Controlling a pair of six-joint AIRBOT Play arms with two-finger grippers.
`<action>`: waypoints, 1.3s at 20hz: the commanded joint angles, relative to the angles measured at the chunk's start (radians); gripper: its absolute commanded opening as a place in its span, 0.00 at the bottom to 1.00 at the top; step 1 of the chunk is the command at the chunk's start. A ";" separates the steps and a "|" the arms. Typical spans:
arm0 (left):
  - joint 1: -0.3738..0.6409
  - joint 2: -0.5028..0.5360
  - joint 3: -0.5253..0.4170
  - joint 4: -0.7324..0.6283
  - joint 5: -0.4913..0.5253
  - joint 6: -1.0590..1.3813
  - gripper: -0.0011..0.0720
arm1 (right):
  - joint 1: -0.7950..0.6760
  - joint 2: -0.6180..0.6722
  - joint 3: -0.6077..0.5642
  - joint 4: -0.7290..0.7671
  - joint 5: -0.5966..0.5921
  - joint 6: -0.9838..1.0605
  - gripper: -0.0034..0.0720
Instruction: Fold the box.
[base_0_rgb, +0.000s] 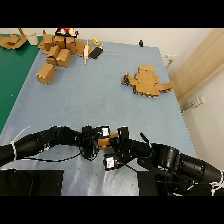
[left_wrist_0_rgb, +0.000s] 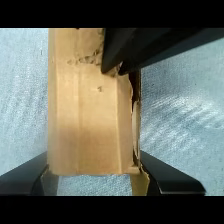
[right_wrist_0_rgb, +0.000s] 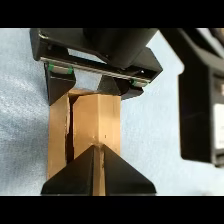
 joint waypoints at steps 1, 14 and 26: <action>-0.001 -0.001 0.000 0.000 0.001 0.000 0.75 | 0.000 -0.012 0.000 0.007 -0.001 0.011 0.17; -0.001 -0.001 0.000 0.000 0.001 0.000 0.75 | 0.030 -0.047 0.000 0.078 -0.032 0.019 0.17; -0.001 -0.001 0.000 0.000 0.001 0.000 0.75 | 0.029 0.101 0.001 0.085 -0.179 0.209 0.42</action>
